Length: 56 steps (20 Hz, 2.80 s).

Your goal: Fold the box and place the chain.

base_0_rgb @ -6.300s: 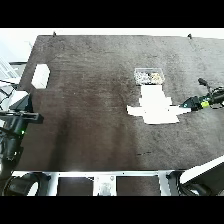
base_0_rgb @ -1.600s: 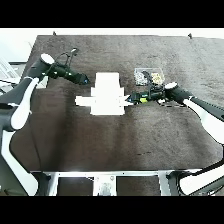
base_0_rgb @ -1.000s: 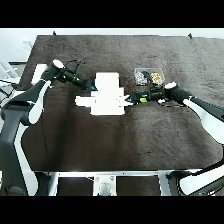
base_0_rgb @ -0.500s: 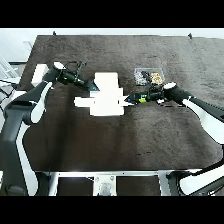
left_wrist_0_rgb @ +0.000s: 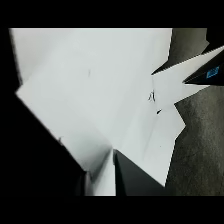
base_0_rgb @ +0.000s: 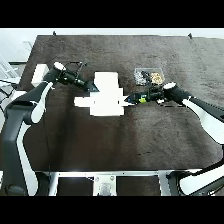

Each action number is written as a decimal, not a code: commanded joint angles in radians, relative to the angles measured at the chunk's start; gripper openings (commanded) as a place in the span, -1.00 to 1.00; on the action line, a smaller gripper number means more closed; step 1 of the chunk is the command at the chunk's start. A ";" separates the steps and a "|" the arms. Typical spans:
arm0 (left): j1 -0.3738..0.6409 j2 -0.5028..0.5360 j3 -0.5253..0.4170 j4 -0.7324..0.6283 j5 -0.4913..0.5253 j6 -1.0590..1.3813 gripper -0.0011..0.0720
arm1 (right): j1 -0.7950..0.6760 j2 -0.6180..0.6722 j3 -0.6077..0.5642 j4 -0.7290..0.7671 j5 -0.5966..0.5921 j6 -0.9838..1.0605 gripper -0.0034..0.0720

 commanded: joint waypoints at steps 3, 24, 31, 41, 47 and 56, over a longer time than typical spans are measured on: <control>0.000 -0.001 0.001 -0.031 0.003 0.086 -0.91 | 0.001 -0.001 0.000 0.001 0.000 0.000 -0.47; 0.000 0.092 -0.246 -0.257 0.063 0.972 -0.93 | -0.276 0.054 -0.010 0.032 -0.036 -0.128 -0.10; 0.000 0.154 -0.410 -0.320 0.159 1.260 -0.93 | -0.275 0.054 -0.012 0.031 -0.036 -0.133 -0.10; 0.000 0.124 -0.421 -0.308 0.163 1.343 -0.92 | -0.275 0.054 -0.040 0.032 -0.045 -0.172 -0.10; 0.000 0.124 -0.422 -0.279 0.172 1.357 -0.92 | -0.275 0.054 -0.051 0.046 -0.090 -0.201 -0.10; 0.000 0.124 -0.421 -0.258 0.188 1.356 -0.91 | -0.275 0.068 -0.051 0.276 -0.020 -0.498 -0.04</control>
